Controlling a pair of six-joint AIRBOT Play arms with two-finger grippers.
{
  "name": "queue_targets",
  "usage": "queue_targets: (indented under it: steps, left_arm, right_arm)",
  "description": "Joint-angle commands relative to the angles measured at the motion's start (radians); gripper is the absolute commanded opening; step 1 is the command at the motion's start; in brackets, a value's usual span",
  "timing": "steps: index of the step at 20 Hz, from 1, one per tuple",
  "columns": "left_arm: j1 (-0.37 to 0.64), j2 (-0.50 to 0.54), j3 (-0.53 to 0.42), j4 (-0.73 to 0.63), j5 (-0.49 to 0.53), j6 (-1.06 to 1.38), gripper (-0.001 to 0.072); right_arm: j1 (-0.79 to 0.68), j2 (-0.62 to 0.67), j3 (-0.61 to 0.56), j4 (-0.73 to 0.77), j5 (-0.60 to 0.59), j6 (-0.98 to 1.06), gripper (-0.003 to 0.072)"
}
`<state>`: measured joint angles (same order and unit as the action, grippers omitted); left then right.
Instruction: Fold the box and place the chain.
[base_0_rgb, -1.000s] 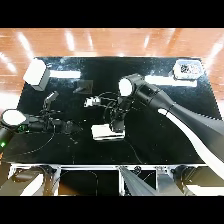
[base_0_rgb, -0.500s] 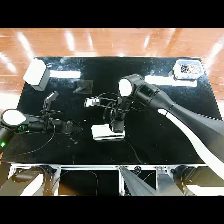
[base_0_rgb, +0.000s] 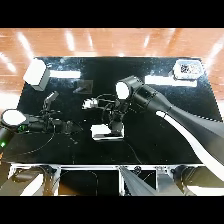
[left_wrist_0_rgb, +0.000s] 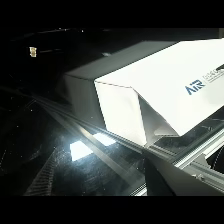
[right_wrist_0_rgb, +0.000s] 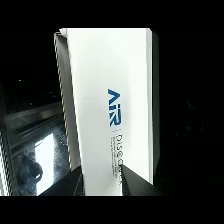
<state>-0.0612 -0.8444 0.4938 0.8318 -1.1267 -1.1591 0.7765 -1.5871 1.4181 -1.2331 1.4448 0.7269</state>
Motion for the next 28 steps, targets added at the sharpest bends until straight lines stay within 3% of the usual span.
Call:
queue_targets:
  steps: [1,24,25,26,28]
  left_arm:
    - [0.0,0.0,0.0,0.0,0.0,0.0,0.0634]
    - [0.0,0.0,0.0,0.002,0.024,0.0,0.0634]
    - [0.0,0.0,0.0,0.002,0.024,0.0,0.0634]
    - [0.0,0.0,0.0,0.002,0.024,0.0,0.0634]
    - [0.0,0.0,0.0,0.002,0.023,0.0,0.0634]
  right_arm:
    - [0.004,-0.001,0.0,-0.006,-0.009,0.026,0.0266]
    - [0.055,0.002,0.0,-0.086,0.001,0.201,0.0287]
    - [0.055,0.002,0.0,-0.085,0.005,0.202,0.032]
    - [0.055,0.002,0.0,-0.086,0.009,0.203,0.0412]
    - [0.055,0.002,0.0,-0.087,0.01,0.211,0.0406]
